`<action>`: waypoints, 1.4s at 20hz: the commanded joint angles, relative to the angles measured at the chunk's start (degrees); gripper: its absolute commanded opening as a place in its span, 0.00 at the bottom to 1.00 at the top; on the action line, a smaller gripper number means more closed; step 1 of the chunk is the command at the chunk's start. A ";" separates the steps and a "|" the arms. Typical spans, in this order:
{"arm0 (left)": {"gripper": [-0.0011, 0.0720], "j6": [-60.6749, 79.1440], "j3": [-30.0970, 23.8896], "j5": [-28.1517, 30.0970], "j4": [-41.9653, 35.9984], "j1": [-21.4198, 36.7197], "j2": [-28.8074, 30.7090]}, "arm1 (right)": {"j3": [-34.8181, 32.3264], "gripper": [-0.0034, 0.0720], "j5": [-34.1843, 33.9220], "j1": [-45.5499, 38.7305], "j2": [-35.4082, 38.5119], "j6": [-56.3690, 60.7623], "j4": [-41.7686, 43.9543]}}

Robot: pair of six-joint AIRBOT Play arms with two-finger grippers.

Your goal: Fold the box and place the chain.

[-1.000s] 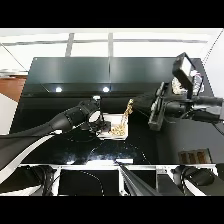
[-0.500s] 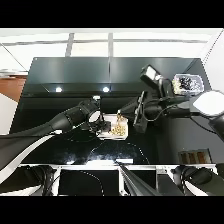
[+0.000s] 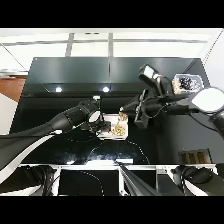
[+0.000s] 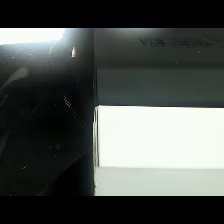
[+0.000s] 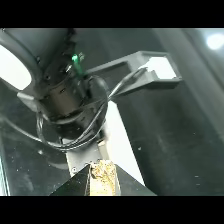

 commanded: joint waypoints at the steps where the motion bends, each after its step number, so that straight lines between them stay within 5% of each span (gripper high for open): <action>1: 0.05 0.00 0.00 -0.02 0.00 0.04 0.00 | 1.77 0.10 2.89 -3.98 2.82 0.02 -0.55; 11: 0.05 0.00 0.00 -0.02 0.00 0.04 0.00 | 1.29 0.10 10.60 -8.44 7.56 1.57 -0.28; 19: 0.05 0.00 0.00 0.11 0.02 0.04 0.00 | -4.15 0.10 -1.36 1.79 4.72 2.45 2.16; 26: 0.05 0.00 0.00 0.96 0.00 0.04 0.00 | -6.69 0.10 -1.53 3.37 -3.37 3.82 -1.81; 28: 0.05 0.02 0.00 1.53 -0.02 0.04 0.00 | -6.71 0.42 -1.49 3.37 -3.50 4.52 -1.49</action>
